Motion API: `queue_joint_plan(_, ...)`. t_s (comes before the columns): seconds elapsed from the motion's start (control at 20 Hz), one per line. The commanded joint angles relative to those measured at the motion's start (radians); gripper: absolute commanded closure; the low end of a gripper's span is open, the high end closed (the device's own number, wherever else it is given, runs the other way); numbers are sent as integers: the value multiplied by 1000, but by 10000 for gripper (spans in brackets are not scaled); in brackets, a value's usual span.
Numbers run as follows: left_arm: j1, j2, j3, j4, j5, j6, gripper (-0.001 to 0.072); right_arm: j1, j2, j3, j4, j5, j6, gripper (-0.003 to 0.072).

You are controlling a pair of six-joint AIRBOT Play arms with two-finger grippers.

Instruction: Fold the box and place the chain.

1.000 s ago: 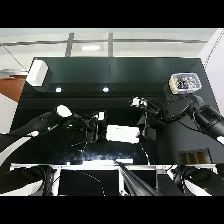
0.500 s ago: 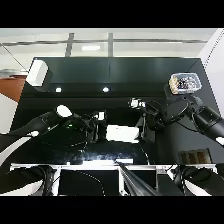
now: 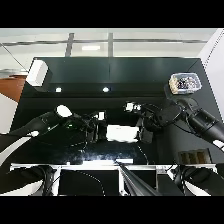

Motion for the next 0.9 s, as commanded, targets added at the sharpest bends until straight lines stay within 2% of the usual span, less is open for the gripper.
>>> queue_joint_plan(0.0,0,-1,-1,0,-1,0,380,5,0,0,-6,6,12,324)
queue_joint_plan(0.6,0,-1,-1,0,0,0,381,12,0,0,44,6,12,326)
queue_joint_plan(0.65,0,-1,-1,0,0,0,381,12,0,0,40,7,12,337)
queue_joint_plan(0.7,0,-1,-1,0,0,0,381,12,0,0,38,7,12,390)
queue_joint_plan(0.85,0,-1,-1,0,0,0,381,12,0,0,38,10,12,390)
